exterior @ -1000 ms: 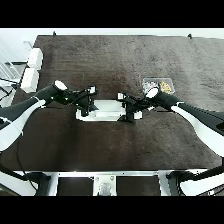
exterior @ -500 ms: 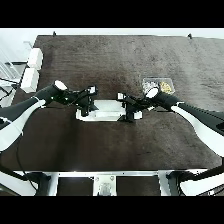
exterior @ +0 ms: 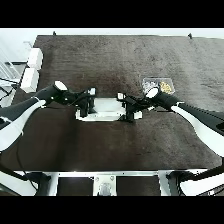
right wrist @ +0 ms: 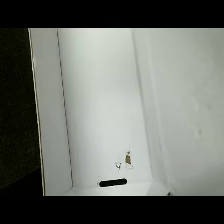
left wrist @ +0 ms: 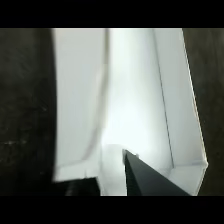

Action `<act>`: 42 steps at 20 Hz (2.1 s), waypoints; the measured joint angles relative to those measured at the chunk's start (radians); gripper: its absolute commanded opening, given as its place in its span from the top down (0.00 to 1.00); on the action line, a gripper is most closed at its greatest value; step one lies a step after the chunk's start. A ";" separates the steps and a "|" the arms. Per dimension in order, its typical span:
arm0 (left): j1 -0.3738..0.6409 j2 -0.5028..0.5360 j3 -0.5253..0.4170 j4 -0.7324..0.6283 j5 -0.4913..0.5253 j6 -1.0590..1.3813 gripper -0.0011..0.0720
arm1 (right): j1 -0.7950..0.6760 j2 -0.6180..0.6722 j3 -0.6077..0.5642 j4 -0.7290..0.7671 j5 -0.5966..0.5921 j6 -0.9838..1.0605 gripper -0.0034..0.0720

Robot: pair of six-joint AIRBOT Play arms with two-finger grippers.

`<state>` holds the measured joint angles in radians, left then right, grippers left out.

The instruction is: Fold the box and place the chain.

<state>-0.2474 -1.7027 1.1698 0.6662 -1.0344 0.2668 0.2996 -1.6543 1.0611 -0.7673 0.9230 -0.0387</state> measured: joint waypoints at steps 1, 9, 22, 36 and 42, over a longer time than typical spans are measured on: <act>-0.001 -0.003 0.007 0.011 -0.018 0.000 0.56 | 0.000 0.000 0.000 0.000 0.000 0.000 0.17; 0.100 0.001 0.176 -0.021 -0.319 -0.110 0.57 | 0.000 0.000 0.000 0.000 0.000 0.001 0.17; 0.133 0.244 0.146 -0.019 -0.306 -0.306 0.96 | 0.000 0.000 0.000 0.000 0.002 0.001 0.17; -0.130 0.475 -0.362 -0.118 0.320 -0.389 0.96 | 0.000 0.000 0.000 0.000 0.002 0.001 0.17; -0.117 0.369 -0.274 -0.087 0.314 -0.407 0.96 | 0.000 0.000 0.000 0.000 0.002 0.001 0.17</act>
<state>-0.3645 -1.3334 0.8955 0.5789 -0.7204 -0.1406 0.2996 -1.6543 1.0607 -0.7677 0.9253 -0.0376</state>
